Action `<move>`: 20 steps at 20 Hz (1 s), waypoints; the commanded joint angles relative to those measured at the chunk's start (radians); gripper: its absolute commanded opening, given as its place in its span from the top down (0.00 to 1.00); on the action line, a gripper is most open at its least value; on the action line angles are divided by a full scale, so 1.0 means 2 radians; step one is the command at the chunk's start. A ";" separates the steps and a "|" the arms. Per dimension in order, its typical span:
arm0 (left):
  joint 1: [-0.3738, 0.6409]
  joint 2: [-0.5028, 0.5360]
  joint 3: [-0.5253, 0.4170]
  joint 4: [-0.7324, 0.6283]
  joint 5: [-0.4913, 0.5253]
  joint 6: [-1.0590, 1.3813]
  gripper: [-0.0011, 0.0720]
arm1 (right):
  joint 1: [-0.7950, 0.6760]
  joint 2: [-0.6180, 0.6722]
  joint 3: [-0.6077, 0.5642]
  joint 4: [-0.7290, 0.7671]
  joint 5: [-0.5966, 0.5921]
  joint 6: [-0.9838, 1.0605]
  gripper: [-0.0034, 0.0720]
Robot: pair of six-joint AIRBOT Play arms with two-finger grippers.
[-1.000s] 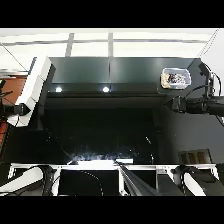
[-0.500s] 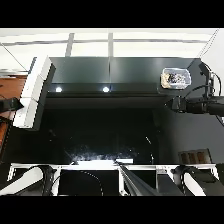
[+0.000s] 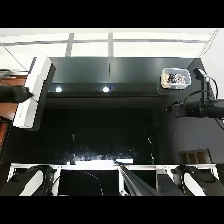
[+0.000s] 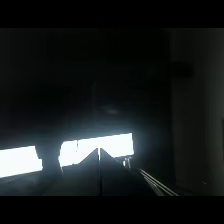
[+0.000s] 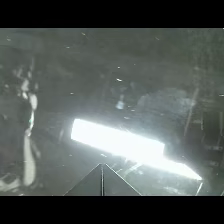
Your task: Fold the box and place the chain.
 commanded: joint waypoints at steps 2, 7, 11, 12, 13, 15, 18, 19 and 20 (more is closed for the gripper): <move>-0.188 0.105 -0.172 0.037 0.159 -0.072 0.95 | 0.027 0.006 -0.073 0.008 -0.140 -0.020 0.94; -0.203 0.111 -0.207 0.079 0.176 -0.092 0.94 | 0.028 0.006 -0.088 0.008 -0.193 -0.020 0.93; -0.204 0.110 -0.208 0.069 0.175 -0.092 0.94 | 0.028 0.006 -0.088 0.008 -0.191 -0.020 0.93; -0.204 0.110 -0.208 0.069 0.175 -0.092 0.94 | 0.028 0.006 -0.088 0.008 -0.191 -0.020 0.93; -0.204 0.110 -0.208 0.069 0.175 -0.092 0.94 | 0.028 0.006 -0.088 0.008 -0.191 -0.020 0.93; -0.204 0.110 -0.208 0.069 0.175 -0.092 0.94 | 0.028 0.006 -0.088 0.008 -0.191 -0.020 0.93; -0.204 0.110 -0.208 0.069 0.175 -0.092 0.94 | 0.028 0.006 -0.088 0.008 -0.191 -0.020 0.93; -0.204 0.110 -0.208 0.069 0.175 -0.092 0.94 | 0.028 0.006 -0.088 0.008 -0.191 -0.020 0.93; -0.204 0.110 -0.208 0.069 0.175 -0.092 0.94 | 0.028 0.006 -0.088 0.008 -0.191 -0.020 0.93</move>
